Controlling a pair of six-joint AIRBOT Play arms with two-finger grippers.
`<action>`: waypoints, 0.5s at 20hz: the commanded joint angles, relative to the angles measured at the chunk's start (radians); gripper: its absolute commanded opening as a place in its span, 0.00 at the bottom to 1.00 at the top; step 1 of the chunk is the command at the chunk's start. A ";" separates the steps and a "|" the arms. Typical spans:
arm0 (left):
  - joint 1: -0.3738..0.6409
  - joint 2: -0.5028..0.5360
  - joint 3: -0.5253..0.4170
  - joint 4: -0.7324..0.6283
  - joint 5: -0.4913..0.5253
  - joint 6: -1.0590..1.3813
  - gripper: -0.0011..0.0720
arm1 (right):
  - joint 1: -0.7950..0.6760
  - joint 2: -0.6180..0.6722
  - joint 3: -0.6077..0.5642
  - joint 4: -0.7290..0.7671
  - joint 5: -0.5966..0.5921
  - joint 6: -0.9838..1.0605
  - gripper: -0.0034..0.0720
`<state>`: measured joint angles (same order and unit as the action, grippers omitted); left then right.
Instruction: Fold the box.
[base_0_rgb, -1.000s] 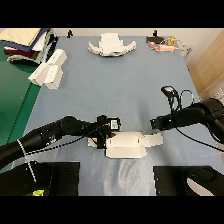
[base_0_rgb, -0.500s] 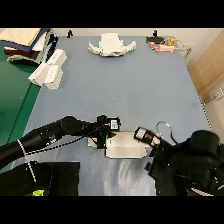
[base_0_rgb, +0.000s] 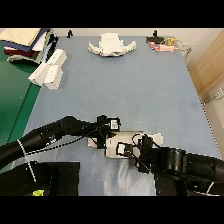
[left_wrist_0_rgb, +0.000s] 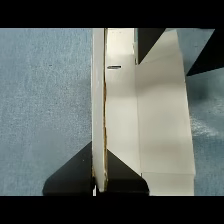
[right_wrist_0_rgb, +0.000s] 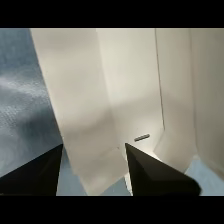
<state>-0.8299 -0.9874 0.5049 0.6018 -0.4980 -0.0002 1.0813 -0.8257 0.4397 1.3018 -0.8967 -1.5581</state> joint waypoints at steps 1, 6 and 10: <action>0.000 0.000 0.001 0.000 0.000 0.000 0.03 | 0.011 -0.060 -0.002 -0.127 0.048 0.138 0.82; 0.000 0.000 0.001 0.000 0.000 0.000 0.03 | 0.011 -0.021 0.041 -0.149 -0.023 0.286 0.82; 0.000 0.000 0.001 0.000 0.000 0.000 0.03 | 0.011 0.014 0.078 -0.172 -0.095 0.422 0.82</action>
<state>-0.8299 -0.9874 0.5049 0.6018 -0.4980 0.0002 1.0927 -0.8314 0.4938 1.1542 -0.9394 -1.2518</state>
